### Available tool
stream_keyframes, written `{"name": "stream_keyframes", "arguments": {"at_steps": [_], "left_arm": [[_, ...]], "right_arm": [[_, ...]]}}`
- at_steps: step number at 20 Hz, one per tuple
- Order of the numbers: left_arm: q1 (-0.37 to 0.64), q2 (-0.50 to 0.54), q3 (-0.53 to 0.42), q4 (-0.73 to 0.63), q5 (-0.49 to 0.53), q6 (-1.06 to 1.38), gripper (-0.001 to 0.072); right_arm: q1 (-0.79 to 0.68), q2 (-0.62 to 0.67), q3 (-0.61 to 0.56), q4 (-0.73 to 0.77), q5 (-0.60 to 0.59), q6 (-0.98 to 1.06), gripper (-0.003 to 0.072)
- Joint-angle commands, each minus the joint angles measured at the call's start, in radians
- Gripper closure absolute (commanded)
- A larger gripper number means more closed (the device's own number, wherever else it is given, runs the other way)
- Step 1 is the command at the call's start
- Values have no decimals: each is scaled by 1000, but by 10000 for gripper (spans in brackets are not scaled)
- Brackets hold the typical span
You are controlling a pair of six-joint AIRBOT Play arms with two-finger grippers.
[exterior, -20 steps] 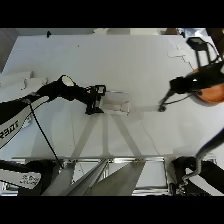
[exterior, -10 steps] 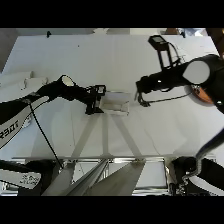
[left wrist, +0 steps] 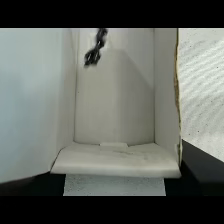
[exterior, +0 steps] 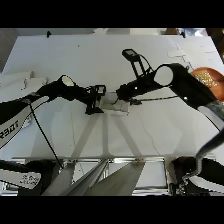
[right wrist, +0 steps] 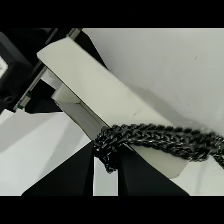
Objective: Fold the box and place the chain.
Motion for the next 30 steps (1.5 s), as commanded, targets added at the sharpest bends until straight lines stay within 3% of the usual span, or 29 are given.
{"name": "stream_keyframes", "arguments": {"at_steps": [1, 9, 16, 24, 30], "left_arm": [[0, -1, 1, 0, 0, 0, 223], [0, -1, 1, 0, 0, 0, 223], [0, -1, 1, 0, 0, 0, 223], [0, -1, 1, 0, 0, 0, 223], [0, -1, 1, 0, 0, 0, 223]], "right_arm": [[5, -66, 0, 10, -2, -6, 676], [5, -80, 0, -23, -19, -7, 677], [-23, 21, 0, -74, -16, -5, 677], [-72, 110, 0, -175, 164, 11, 678], [-54, 110, 0, -164, 203, 10, 678]]}}
